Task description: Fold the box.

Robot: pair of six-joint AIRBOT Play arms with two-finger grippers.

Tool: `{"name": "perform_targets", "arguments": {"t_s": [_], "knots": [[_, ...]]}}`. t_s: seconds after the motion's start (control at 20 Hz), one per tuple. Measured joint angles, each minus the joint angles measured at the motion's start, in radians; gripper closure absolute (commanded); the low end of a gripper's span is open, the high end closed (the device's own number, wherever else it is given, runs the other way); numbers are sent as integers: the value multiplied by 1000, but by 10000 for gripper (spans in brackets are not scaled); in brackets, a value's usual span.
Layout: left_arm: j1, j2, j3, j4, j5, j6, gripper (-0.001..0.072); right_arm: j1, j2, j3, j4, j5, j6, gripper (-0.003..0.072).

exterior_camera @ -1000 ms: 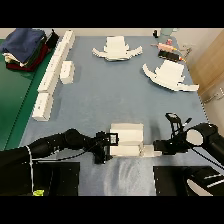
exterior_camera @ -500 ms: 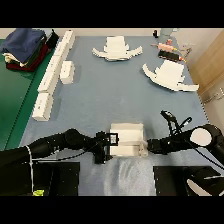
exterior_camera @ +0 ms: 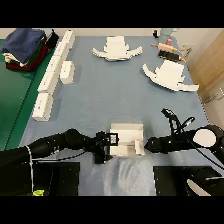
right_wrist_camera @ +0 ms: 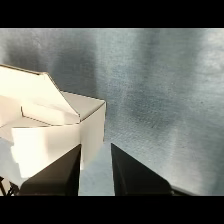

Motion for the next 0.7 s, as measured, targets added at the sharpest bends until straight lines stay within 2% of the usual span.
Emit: {"name": "perform_targets", "arguments": {"t_s": [0.1,0.2,0.25,0.3,0.35,0.55,0.7], "knots": [[0,0,0,0,0,0,243,0,0,0,12,0,-3,381],[0,0,0,0,0,0,243,9,-2,0,24,-5,-11,199],[0,0,0,0,0,0,243,18,-7,0,33,-10,-17,233],[0,0,0,0,0,0,243,27,-15,0,37,-16,-19,301],[0,0,0,0,0,0,243,37,-30,0,41,-26,-22,318],[0,0,0,0,0,0,243,77,-110,14,31,-66,-23,319],[0,0,0,0,0,0,243,130,-180,59,-35,-79,26,319]]}}
